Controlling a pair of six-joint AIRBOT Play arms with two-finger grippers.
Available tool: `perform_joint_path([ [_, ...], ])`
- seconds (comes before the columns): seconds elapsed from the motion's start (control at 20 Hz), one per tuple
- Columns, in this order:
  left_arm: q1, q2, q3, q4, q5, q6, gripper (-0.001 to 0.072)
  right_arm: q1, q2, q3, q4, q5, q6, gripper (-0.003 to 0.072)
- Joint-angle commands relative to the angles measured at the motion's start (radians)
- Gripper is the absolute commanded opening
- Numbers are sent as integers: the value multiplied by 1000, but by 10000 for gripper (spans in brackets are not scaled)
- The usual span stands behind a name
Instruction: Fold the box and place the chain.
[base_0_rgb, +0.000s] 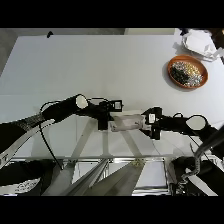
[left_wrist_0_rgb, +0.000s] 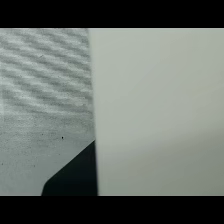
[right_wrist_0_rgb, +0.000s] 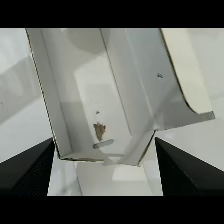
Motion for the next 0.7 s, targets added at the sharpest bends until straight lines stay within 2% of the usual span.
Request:
perform_joint_path([
  [0.0,-1,1,0,0,0,0,15,-21,-22,4,20,13,-28,677],
  [0.25,-1,1,0,0,0,0,15,-25,-25,6,68,13,-104,677],
  [0.65,-1,1,0,0,0,0,15,-25,-97,6,110,31,-179,676],
])
